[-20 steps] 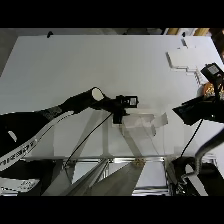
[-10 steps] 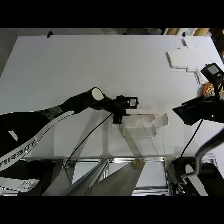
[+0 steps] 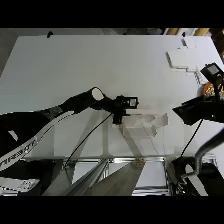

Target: Fold the box and place the chain.

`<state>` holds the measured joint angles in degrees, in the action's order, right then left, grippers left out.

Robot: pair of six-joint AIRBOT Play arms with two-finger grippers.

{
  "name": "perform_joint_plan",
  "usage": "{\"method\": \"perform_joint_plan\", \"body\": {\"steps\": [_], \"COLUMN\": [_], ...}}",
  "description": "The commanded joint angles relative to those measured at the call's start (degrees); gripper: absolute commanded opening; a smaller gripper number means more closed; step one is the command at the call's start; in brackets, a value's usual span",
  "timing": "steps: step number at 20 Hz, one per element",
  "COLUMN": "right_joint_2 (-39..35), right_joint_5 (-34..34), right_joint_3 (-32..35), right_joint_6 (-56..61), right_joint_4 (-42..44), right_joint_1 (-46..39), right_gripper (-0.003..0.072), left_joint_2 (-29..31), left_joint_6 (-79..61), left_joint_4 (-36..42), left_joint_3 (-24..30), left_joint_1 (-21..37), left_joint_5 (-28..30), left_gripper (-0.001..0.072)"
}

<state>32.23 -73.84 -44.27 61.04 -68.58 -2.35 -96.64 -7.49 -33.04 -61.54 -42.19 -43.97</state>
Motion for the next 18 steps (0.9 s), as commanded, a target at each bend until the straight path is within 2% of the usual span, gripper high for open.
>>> {"method": "perform_joint_plan", "body": {"steps": [1, 5, 12, 14, 18], "right_joint_2": [0.04, 0.04, 0.04, 0.04, -0.02], "right_joint_5": [-0.13, -0.83, 0.59, 1.42, 2.49], "right_joint_3": [0.07, 1.73, 12.59, 13.27, 13.27], "right_joint_6": [-0.11, -2.60, -18.03, -20.87, -25.35], "right_joint_4": [0.00, -0.17, -0.15, -0.26, -1.73], "right_joint_1": [0.02, 2.75, 13.29, 18.01, 22.53], "right_gripper": [0.0456, 0.0456, 0.0453, 0.0378, 0.0379], "left_joint_2": [0.04, 0.04, 0.04, 0.04, 0.04], "left_joint_6": [-0.02, -0.02, -0.02, -0.02, -0.02], "left_joint_4": [0.00, 0.00, 0.00, 0.00, 0.00], "left_joint_3": [0.02, 0.02, 0.02, 0.02, 0.02], "left_joint_1": [-0.04, -0.04, -0.04, -0.04, -0.02], "left_joint_5": [-0.02, -0.04, -0.02, -0.02, -0.07], "left_gripper": [0.0010, 0.0010, 0.0010, 0.0010, 0.0010]}}
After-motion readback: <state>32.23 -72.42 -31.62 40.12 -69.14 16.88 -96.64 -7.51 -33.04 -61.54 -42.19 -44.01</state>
